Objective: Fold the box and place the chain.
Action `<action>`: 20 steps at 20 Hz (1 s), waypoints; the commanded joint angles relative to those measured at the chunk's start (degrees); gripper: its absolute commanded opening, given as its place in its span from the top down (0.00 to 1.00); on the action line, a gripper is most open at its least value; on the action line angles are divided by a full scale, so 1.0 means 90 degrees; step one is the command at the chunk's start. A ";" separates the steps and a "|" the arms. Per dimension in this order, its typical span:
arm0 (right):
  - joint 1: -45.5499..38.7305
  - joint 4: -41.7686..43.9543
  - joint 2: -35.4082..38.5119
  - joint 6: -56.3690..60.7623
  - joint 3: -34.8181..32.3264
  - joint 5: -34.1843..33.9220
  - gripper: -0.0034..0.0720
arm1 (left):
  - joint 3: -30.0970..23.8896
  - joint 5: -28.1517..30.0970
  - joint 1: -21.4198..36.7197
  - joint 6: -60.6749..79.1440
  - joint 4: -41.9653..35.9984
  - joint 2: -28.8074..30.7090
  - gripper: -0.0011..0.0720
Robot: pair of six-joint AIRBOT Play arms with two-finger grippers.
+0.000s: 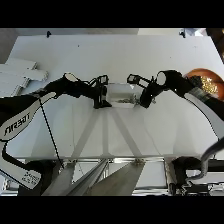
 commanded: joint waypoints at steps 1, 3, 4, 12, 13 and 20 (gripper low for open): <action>0.0005 0.0032 0.0338 0.0357 0.0015 0.0355 0.94 | 0.0000 0.0000 0.0005 0.0000 0.0000 0.0000 0.60; 0.0005 0.0066 0.0656 0.0510 0.0015 0.0393 0.94 | 0.0000 0.0000 0.0005 0.0000 0.0000 0.0000 0.60; 0.0005 0.0119 0.0818 0.0522 0.0015 0.0389 0.94 | 0.0000 0.0000 0.0005 0.0000 0.0002 0.0000 0.60; 0.0095 0.2310 0.1520 0.0413 0.0017 -0.0015 0.94 | 0.0000 0.0000 0.0005 0.0000 0.0000 0.0000 0.60; 0.0155 0.2497 0.1520 0.0359 0.0015 -0.0168 0.94 | 0.0000 0.0000 0.0005 0.0000 0.0002 0.0000 0.60; 0.0663 0.3842 0.1411 -0.0447 0.0015 -0.1226 0.95 | 0.0000 0.0000 0.0005 0.0000 0.0000 0.0000 0.60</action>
